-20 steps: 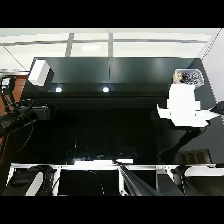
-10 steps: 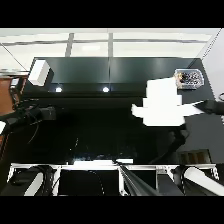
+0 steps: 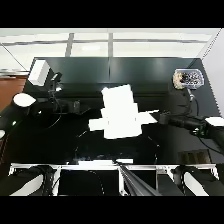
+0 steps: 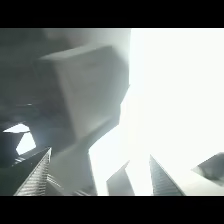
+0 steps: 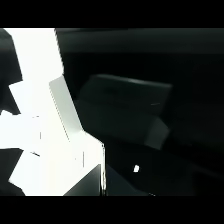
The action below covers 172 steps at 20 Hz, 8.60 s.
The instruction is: Fold the box and place the chain.
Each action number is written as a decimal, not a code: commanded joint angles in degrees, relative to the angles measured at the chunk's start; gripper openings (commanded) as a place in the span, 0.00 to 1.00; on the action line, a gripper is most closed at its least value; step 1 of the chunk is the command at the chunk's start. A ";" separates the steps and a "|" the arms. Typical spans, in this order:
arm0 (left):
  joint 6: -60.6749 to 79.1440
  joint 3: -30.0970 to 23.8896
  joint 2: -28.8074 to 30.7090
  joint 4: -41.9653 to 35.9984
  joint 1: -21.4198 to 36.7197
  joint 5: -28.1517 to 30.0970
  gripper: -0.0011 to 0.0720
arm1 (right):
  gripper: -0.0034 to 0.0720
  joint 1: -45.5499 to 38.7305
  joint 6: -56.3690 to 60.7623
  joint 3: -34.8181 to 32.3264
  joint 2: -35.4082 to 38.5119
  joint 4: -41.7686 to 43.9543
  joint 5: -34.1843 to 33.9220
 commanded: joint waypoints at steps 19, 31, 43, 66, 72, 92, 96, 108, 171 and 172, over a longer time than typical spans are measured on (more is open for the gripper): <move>27.61 28.06 -38.91 2.25 -7.32 -34.88 0.42 | 0.06 10.97 1.31 -1.49 0.68 2.71 -6.01; 27.04 24.65 -28.76 5.97 -11.19 -29.57 0.04 | 0.98 4.52 -0.87 17.79 0.70 -25.97 12.59; 43.67 21.18 -25.40 14.53 -21.57 -3.65 0.05 | 0.98 22.95 -18.40 13.27 -2.40 -35.36 2.91; 43.71 21.18 -25.86 14.64 -21.53 -3.85 0.05 | 0.98 32.28 -30.21 9.81 -4.22 -28.02 -15.34; 43.74 21.18 -25.86 14.62 -21.55 -4.02 0.05 | 0.98 30.95 -34.62 9.81 -6.08 -25.64 -17.79; 49.99 21.18 -24.57 15.43 -23.43 -3.37 0.04 | 0.98 25.16 -48.41 9.84 -12.94 -8.44 -10.73; 49.83 21.18 -24.57 16.37 -23.21 -1.86 0.04 | 0.98 25.14 -47.82 9.79 -13.35 -11.76 -10.62; 49.64 21.18 -25.83 16.35 -23.15 -2.36 0.05 | 0.98 25.16 -47.95 9.79 -18.29 -13.62 -10.34; 31.58 11.63 -16.44 0.11 -20.52 14.62 0.05 | 0.59 27.21 -46.03 9.97 -19.67 -16.35 -12.35; 31.41 11.63 -17.35 0.85 -20.52 12.72 0.05 | 0.59 27.21 -46.03 9.97 -19.67 -16.35 -12.35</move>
